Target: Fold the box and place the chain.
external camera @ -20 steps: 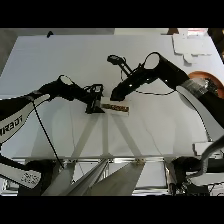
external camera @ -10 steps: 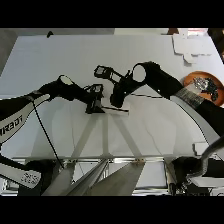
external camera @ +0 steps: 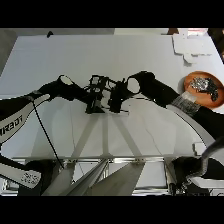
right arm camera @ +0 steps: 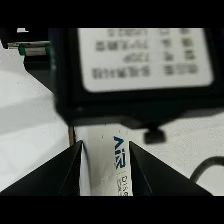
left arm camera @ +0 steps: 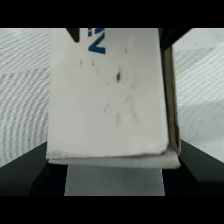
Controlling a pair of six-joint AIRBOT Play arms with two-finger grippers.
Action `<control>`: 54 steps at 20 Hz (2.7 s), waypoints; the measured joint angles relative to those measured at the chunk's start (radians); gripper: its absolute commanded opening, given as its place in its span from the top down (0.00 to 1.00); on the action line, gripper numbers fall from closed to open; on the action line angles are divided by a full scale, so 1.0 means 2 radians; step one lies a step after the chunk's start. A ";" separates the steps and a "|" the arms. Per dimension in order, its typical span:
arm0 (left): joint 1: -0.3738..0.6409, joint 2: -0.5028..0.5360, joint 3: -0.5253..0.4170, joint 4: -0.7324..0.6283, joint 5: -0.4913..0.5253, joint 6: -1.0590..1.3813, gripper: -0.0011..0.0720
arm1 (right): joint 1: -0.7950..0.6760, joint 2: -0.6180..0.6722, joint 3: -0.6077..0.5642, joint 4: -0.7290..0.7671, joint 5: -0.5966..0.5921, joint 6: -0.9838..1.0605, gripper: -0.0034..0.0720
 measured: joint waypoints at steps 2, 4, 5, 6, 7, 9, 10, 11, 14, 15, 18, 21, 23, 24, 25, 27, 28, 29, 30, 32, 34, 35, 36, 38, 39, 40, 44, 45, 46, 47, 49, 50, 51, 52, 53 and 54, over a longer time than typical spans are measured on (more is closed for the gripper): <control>0.000 0.000 0.000 0.000 0.000 0.000 0.47 | 0.003 0.000 -0.005 -0.003 -0.005 0.001 0.60; 0.000 0.000 0.000 0.000 0.000 0.000 0.47 | 0.006 0.000 -0.010 -0.003 -0.009 0.001 0.58; 0.000 0.000 0.000 0.000 0.000 0.000 0.47 | 0.006 0.000 -0.013 -0.003 -0.011 0.001 0.50; 0.000 0.000 0.000 0.000 0.000 0.001 0.47 | 0.007 0.000 -0.014 -0.003 -0.012 0.001 0.47; 0.000 0.000 0.000 0.000 0.000 0.001 0.47 | 0.008 0.000 -0.016 -0.003 -0.011 0.002 0.47; 0.000 0.000 0.000 0.000 0.000 0.001 0.47 | 0.012 0.001 -0.017 -0.004 -0.011 0.006 0.43; 0.000 0.000 0.000 0.001 0.000 0.001 0.47 | 0.013 0.002 -0.018 -0.004 -0.011 0.007 0.42; 0.000 0.000 0.000 0.000 0.000 0.001 0.47 | 0.015 0.003 -0.018 -0.004 -0.009 0.009 0.42; 0.000 0.000 0.000 0.000 0.000 0.000 0.47 | 0.016 0.013 -0.019 -0.004 -0.004 0.015 0.42; 0.000 0.000 0.000 0.000 0.000 0.000 0.47 | 0.017 0.019 -0.019 -0.004 -0.004 0.019 0.42; 0.000 0.000 0.000 0.000 0.000 0.000 0.47 | 0.016 0.039 -0.019 -0.005 0.000 0.041 0.43; 0.000 0.000 0.000 0.000 0.000 0.000 0.47 | 0.007 0.059 -0.019 -0.003 0.010 0.089 0.67; 0.000 0.000 0.000 0.000 0.000 0.000 0.47 | -0.008 0.068 -0.021 0.007 0.013 0.132 0.81; 0.000 0.000 0.000 0.000 0.000 0.000 0.47 | -0.017 0.070 -0.024 0.020 0.013 0.148 0.94; 0.000 0.000 0.000 0.000 0.000 0.000 0.47 | -0.029 0.072 -0.031 0.042 0.007 0.163 0.95; 0.000 0.000 0.000 0.000 0.000 0.000 0.47 | -0.049 0.075 -0.054 0.093 -0.015 0.182 0.95; 0.000 0.000 0.000 0.000 0.000 0.000 0.47 | -0.056 0.075 -0.071 0.121 -0.031 0.187 0.95; 0.000 0.000 0.000 0.000 0.000 0.000 0.47 | -0.060 0.075 -0.089 0.147 -0.046 0.191 0.95; 0.000 0.000 0.000 0.000 0.000 0.000 0.47 | -0.064 0.075 -0.107 0.174 -0.065 0.194 0.95; 0.000 0.000 0.000 0.000 0.000 0.000 0.47 | -0.068 0.070 -0.139 0.221 -0.093 0.186 0.95; 0.000 0.000 0.000 0.000 0.000 0.000 0.47 | -0.071 0.065 -0.161 0.257 -0.109 0.177 0.95; 0.000 0.000 0.000 0.000 0.000 0.000 0.47 | -0.072 0.063 -0.168 0.267 -0.114 0.173 0.95; 0.000 0.000 0.000 0.000 0.000 0.000 0.47 | -0.072 0.060 -0.174 0.275 -0.117 0.171 0.95; 0.000 0.000 0.000 0.000 0.000 0.000 0.47 | -0.073 0.058 -0.180 0.284 -0.122 0.168 0.95; 0.000 0.000 0.000 0.000 0.000 0.000 0.47 | -0.073 0.057 -0.182 0.286 -0.123 0.167 0.95; 0.000 0.000 0.000 0.000 0.000 0.000 0.47 | -0.073 0.056 -0.184 0.288 -0.124 0.166 0.95; 0.000 0.000 0.000 0.000 0.000 0.000 0.47 | -0.073 0.055 -0.187 0.292 -0.125 0.164 0.95; 0.000 0.000 0.000 0.000 0.000 0.000 0.47 | -0.073 0.055 -0.187 0.294 -0.125 0.164 0.94; 0.000 0.000 0.000 0.000 0.000 0.000 0.47 | -0.072 0.056 -0.187 0.295 -0.125 0.164 0.94; 0.000 0.000 0.000 0.000 0.000 0.000 0.47 | -0.072 0.056 -0.187 0.295 -0.126 0.164 0.94; 0.000 0.000 0.000 0.000 0.000 -0.001 0.47 | -0.070 0.063 -0.188 0.291 -0.130 0.164 0.94; 0.000 0.000 0.000 0.000 0.000 -0.001 0.47 | -0.069 0.070 -0.188 0.289 -0.131 0.164 0.94; 0.000 0.000 0.000 0.000 0.000 -0.001 0.47 | -0.069 0.080 -0.188 0.289 -0.140 0.164 0.94; 0.000 0.000 0.000 0.000 0.000 -0.001 0.47 | -0.069 0.092 -0.188 0.286 -0.146 0.164 0.94; 0.000 0.000 0.000 0.000 0.000 -0.001 0.47 | -0.069 0.106 -0.188 0.276 -0.148 0.164 0.94; 0.000 0.000 0.000 0.000 0.000 -0.001 0.47 | -0.069 0.123 -0.188 0.267 -0.151 0.166 0.94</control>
